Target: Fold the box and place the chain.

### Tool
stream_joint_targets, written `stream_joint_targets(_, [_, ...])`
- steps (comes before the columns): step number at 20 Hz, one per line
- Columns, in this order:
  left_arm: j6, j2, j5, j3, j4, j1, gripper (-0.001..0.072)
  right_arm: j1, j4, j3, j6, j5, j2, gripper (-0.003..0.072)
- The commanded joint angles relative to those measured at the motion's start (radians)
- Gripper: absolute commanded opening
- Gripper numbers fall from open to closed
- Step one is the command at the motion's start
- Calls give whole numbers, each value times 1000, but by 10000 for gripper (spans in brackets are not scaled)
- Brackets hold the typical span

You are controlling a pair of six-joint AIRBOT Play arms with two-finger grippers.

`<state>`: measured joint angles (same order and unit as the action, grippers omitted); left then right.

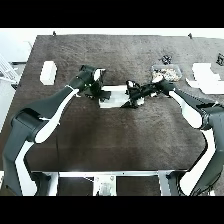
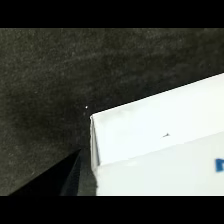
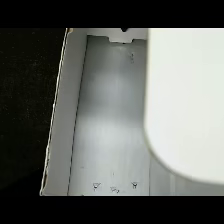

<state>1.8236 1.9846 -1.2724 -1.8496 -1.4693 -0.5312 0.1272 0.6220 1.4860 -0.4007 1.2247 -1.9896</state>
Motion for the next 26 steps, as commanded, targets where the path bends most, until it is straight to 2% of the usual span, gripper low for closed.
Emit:
stream_joint_targets(1, [0, 0, -12, -1, -48, -14, 356, 0, 0, 0, 0, -1, 0, 585])
stream_joint_targets(8, [1, 0, -29, -1, -69, -21, 343, 0, 0, 0, 0, -1, 0, 585])
stream_joint_targets(9, [1, 0, -29, -1, -69, -21, 286, 0, 0, 0, 0, -1, 0, 585])
stream_joint_targets(10, [1, 0, -29, -1, -69, -21, 121, 0, 0, 0, 0, -1, 0, 585])
stream_joint_targets(15, [3, 0, -27, -1, -69, -23, 107, 0, -1, 0, 0, -1, 0, 585])
stream_joint_targets(16, [5, 1, -27, -1, -69, -23, 21, 0, 0, 0, 0, -1, 0, 585])
stream_joint_targets(23, [9, 13, -26, -1, -57, -23, 23, 0, 0, 0, 0, -1, 0, 585])
stream_joint_targets(24, [9, 13, -25, -1, -56, -23, 83, 0, 0, 0, 0, -1, 0, 585])
stream_joint_targets(25, [9, 13, -25, -1, -51, -23, 301, 0, 0, 0, 0, -1, 0, 585])
stream_joint_targets(26, [9, 13, -25, -1, -44, -23, 363, 0, 0, 0, 0, -1, 0, 585])
